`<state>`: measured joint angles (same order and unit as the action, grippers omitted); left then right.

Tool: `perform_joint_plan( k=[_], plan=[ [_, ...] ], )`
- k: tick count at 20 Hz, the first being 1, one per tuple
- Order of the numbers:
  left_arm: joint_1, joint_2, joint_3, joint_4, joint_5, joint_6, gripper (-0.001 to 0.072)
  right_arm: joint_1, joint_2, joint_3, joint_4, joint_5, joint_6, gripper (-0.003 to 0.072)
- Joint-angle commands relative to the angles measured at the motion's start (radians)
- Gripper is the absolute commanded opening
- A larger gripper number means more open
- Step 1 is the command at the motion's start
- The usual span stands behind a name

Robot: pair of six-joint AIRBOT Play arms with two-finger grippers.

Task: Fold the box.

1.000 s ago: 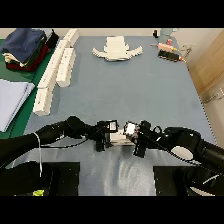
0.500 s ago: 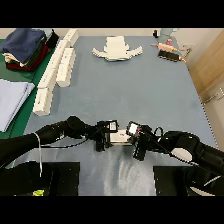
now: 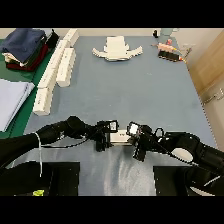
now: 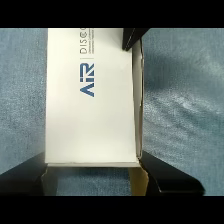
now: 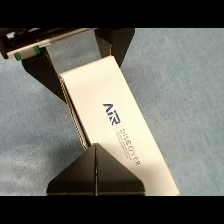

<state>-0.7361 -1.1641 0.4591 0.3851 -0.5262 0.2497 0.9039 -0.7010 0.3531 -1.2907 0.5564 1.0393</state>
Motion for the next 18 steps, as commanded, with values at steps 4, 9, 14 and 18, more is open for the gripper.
perform_joint_plan(
  k=[4,9,14,18],
  plan=[
    [0.000,0.000,0.001,0.000,0.000,0.000,0.0401,0.000,0.042,0.015,0.095,-0.183,0.001,0.0004],
    [0.000,0.000,0.001,0.000,0.000,0.000,0.0402,0.001,-0.020,-0.025,0.225,-0.305,0.000,0.0003],
    [0.000,0.000,0.001,0.000,0.000,0.000,0.0401,0.014,-0.048,-0.083,0.306,-0.308,0.000,0.0003],
    [0.000,0.000,0.001,0.000,0.000,0.000,0.0402,0.034,-0.048,-0.124,0.357,-0.315,0.000,0.0003]
  ],
)
